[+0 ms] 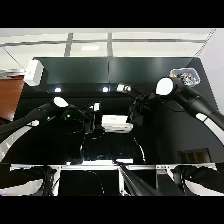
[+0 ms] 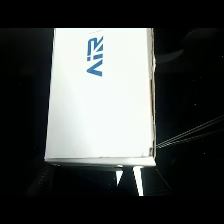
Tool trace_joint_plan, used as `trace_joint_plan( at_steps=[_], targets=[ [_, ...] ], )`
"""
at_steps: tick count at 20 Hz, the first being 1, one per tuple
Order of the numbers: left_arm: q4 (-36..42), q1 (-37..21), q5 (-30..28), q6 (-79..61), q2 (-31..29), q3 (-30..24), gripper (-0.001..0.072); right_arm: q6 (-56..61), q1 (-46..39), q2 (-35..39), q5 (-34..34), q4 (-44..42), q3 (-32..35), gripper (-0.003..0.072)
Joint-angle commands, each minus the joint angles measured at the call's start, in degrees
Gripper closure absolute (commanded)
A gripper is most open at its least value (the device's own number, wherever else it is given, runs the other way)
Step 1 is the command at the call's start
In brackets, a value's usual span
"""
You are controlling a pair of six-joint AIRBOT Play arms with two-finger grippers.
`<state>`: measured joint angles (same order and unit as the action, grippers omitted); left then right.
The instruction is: Fold the box and place the chain.
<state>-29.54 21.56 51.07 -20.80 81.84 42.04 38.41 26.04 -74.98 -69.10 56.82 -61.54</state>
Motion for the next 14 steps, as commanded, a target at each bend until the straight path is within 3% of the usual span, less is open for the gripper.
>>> trace_joint_plan(
  at_steps=[1,3,6,9,12,14],
  targets=[
    [0.0,0.0,0.0,0.0,0.0,0.0,0.0309,12.4,-3.3,2.3,-4.4,-1.7,0.1,0.0404],
    [0.0,0.0,0.0,0.0,0.0,0.0,0.0309,14.5,-5.8,2.3,-8.1,-6.6,2.4,0.0676],
    [0.0,0.0,0.0,0.0,0.0,0.0,0.0309,12.7,-8.5,2.3,-5.2,-25.6,10.1,0.0668],
    [0.0,0.0,0.0,0.0,0.0,0.0,0.0309,12.0,-8.0,2.3,5.2,-42.7,17.6,0.0668],
    [0.0,0.0,0.0,0.0,0.0,0.0,0.0309,14.1,-7.0,2.2,12.8,-44.1,21.9,0.0668],
    [0.0,0.0,0.0,0.0,0.0,0.0,0.0309,15.6,-6.9,1.8,14.4,-43.9,23.7,0.0668]
  ],
)
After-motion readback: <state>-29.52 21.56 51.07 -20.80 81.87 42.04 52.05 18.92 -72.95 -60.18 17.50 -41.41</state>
